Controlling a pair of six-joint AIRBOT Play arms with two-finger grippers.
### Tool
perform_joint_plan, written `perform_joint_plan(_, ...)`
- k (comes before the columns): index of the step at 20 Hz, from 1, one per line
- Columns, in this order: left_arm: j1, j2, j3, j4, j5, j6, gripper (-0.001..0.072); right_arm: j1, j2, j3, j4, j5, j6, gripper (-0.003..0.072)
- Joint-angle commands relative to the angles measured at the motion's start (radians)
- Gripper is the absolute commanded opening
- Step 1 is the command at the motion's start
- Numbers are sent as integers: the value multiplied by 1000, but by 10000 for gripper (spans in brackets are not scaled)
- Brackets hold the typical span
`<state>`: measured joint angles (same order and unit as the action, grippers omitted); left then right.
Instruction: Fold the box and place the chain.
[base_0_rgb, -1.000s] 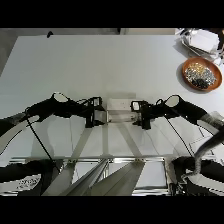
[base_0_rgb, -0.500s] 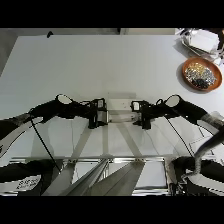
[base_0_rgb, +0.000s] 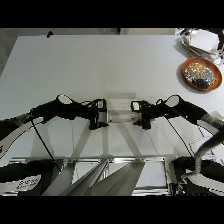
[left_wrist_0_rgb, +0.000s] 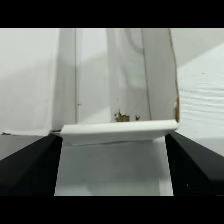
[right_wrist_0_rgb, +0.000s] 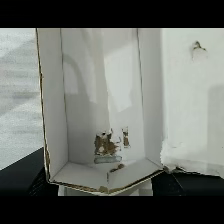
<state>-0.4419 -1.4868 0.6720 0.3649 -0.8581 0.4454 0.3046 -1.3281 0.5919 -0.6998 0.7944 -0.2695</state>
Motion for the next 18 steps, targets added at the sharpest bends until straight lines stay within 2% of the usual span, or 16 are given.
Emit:
perform_joint_plan(1, 7, 0, 0, 18, -16, 3, 711, 0, 0, 0, 0, 2, 0, 296)
perform_joint_plan(12, -34, -20, 1, -53, 31, 27, 709, 0, 0, 0, 0, 2, 0, 296)
perform_joint_plan(17, -40, -20, 1, -59, 35, 29, 686, 0, 0, 0, 0, 2, 0, 296)
perform_joint_plan(18, -40, -20, 1, -59, 35, 29, 580, 0, 0, 0, 0, 2, 0, 296)
